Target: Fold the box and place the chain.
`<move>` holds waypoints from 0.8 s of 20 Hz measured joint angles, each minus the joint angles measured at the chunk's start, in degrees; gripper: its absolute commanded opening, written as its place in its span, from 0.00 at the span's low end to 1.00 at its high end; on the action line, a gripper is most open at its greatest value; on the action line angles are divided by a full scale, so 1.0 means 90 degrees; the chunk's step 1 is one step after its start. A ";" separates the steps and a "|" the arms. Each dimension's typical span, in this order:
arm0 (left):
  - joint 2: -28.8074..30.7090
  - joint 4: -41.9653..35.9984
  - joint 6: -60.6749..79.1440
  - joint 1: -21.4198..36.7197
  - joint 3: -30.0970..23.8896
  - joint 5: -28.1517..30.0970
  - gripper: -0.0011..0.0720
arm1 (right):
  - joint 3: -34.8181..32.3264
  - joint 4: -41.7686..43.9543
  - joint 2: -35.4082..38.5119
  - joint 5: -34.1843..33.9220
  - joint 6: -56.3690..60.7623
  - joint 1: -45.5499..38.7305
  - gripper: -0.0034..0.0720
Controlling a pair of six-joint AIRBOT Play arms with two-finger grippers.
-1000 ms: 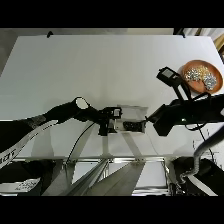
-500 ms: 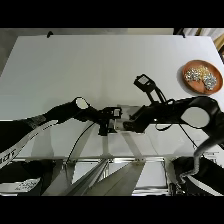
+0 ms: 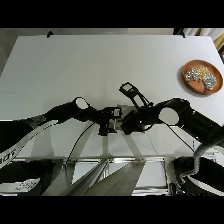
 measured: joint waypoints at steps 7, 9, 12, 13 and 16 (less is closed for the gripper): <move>0.0000 0.0000 0.0000 0.0000 0.0000 0.0000 0.56 | -0.0002 -0.0304 0.0481 0.0505 0.0221 -0.0097 0.30; 0.0000 0.0000 0.0000 0.0000 0.0000 0.0000 0.56 | -0.0002 -0.0794 0.0838 0.0962 0.0423 -0.0330 0.30; 0.0000 0.0002 0.0002 0.0000 0.0000 0.0000 0.56 | -0.0019 -0.1644 0.1178 0.1792 0.0665 -0.0891 0.30; 0.0000 0.0000 0.0000 0.0000 0.0000 0.0000 0.56 | -0.0063 -0.1821 0.1231 0.1957 0.0690 -0.1090 0.30; 0.0000 0.0000 0.0000 0.0000 0.0000 0.0000 0.56 | -0.0401 -0.2101 0.1304 0.2149 0.0777 -0.1622 0.29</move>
